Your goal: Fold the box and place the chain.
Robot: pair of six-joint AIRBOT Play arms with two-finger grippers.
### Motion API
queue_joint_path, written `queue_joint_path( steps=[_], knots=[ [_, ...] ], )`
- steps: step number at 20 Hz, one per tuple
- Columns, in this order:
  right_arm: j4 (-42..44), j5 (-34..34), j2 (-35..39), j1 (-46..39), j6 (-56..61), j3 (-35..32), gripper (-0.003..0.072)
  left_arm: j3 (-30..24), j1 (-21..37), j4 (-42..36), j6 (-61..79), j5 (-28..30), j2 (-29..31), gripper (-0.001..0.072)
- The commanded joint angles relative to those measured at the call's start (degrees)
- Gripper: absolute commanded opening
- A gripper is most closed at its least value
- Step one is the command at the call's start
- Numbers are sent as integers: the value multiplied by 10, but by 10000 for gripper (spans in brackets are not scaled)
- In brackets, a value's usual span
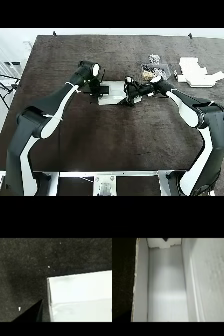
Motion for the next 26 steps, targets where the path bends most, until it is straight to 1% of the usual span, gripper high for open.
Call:
queue_joint_path(
  steps=[1, 2, 3, 8, 9, 10, 11, 12, 13, 14, 17, 18, 19, 20, 23, 26],
  knots=[
    [0, 0, 0, 0, 0, 0, 584, 1, -2, 1, 0, 2, -1, 116],
    [0, 0, 0, 0, 0, 0, 583, 1, -3, 1, 0, 2, -1, 116],
    [0, 0, 0, 0, 0, 0, 584, 1, -3, -1, 1, 2, -1, 55],
    [0, 0, 0, 0, 0, 0, 584, 1, -3, -3, 11, -7, -1, 52],
    [0, 0, 0, 0, 0, 0, 584, 1, -3, -3, 11, -9, -1, 85],
    [0, 0, 0, 0, 0, 0, 584, 1, -3, -3, 12, -12, 0, 142],
    [0, 0, 0, 0, 0, 0, 583, 1, -3, -3, 17, -14, 0, 158],
    [0, 0, 0, 0, 0, 0, 583, 1, -3, -3, 21, -20, 0, 199],
    [0, 0, 0, 0, 0, 0, 584, 1, -2, -3, 30, -28, 0, 273],
    [0, 0, 0, 0, 0, 0, 583, 1, -2, -2, 30, -39, 1, 368],
    [0, 0, 0, 0, 0, 0, 584, 10, -2, 0, 46, -43, 10, 376],
    [0, 0, 0, 0, 0, 0, 583, 15, -2, 0, 55, -42, 14, 437],
    [0, 0, 0, 0, 0, 0, 583, 17, -2, 2, 56, -45, 19, 481],
    [0, 0, 0, 0, 0, 0, 583, 17, -2, 1, 60, -49, 24, 492],
    [0, 0, 0, 0, 0, 0, 583, 18, -2, 1, 85, -57, 45, 493],
    [0, 0, 0, 0, 0, 0, 583, 18, 0, 5, 138, -50, 91, 493]
  ],
)
